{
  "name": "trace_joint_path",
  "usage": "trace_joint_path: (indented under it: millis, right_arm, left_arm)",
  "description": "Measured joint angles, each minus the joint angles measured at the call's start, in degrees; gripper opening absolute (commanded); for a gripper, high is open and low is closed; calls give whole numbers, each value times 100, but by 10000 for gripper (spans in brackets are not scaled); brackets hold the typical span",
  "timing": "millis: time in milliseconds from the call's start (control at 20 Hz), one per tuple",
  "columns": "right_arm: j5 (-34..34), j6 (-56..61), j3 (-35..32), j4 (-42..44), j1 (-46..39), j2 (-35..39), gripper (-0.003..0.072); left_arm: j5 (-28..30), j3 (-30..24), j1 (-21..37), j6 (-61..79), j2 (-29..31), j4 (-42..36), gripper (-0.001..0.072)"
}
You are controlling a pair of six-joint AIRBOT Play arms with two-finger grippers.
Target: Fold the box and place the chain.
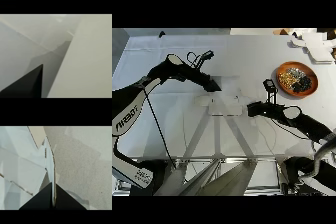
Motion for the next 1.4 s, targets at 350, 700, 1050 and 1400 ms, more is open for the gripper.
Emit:
trace_joint_path:
  millis: [350, 700, 1050, 1400]
  right_arm:
    - [-22, -2, 0, 0, 0, 0, 10]
    - [13, -2, -2, -2, 0, 0, 10]
    - [2, -2, 0, -2, 0, 0, 10]
    - [-9, -2, 0, 2, 0, 0, 10]
  left_arm:
    - [-474, 2, 24, 730, -79, -57, 8]
    - [-704, 2, 52, 1064, -83, -68, 10]
    - [-728, 2, 52, 1088, -81, -94, 7]
    - [-592, 2, 52, 1080, -81, -101, 6]
